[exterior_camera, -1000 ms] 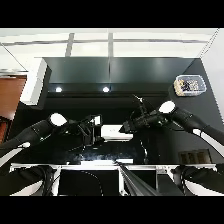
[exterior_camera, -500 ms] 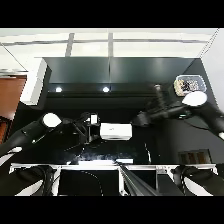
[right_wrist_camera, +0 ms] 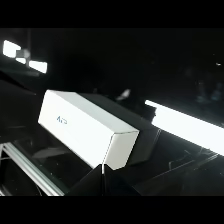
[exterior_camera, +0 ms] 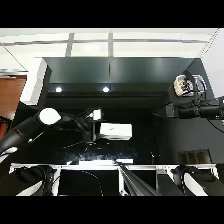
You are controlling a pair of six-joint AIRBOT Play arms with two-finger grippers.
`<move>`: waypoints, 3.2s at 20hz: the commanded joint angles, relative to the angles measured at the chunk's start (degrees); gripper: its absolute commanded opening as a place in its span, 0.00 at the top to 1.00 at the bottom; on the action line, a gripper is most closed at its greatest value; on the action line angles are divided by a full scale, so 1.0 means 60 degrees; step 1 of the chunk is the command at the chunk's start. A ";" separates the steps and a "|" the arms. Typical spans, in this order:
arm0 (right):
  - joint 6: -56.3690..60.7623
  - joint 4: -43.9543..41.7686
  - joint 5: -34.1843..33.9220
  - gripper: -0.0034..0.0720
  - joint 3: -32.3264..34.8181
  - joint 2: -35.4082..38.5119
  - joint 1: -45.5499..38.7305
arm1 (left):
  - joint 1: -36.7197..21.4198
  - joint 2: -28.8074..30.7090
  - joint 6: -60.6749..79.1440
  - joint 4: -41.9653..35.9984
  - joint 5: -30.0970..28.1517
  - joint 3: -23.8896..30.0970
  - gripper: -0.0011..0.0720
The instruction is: Fold the box and place the chain.
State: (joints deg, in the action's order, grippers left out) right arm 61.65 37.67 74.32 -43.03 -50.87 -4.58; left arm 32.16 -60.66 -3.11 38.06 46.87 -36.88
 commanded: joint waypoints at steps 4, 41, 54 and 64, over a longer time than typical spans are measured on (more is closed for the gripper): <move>0.0120 0.0084 -0.0058 0.94 -0.0007 0.0058 -0.0168 | 0.0954 -0.2444 -0.0874 -0.0459 -0.0266 -0.1694 0.00; 0.0149 0.0331 -0.0255 0.94 -0.0007 0.0058 -0.0168 | -0.4765 -0.0047 -0.8397 0.6102 0.3085 -0.0834 0.60; 0.0149 0.0335 -0.0750 0.94 -0.0004 0.0058 -0.0168 | -1.1624 0.0240 -0.8174 0.5799 0.1453 -0.0641 0.59; 0.0153 0.0331 -0.0940 0.94 -0.0007 0.0051 -0.0168 | -1.1311 -0.1180 -0.6247 0.4783 -0.1133 -0.0648 0.59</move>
State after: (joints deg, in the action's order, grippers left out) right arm 62.52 39.68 69.28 -43.03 -50.57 -5.54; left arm -36.42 -64.82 -44.16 69.87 43.97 -40.75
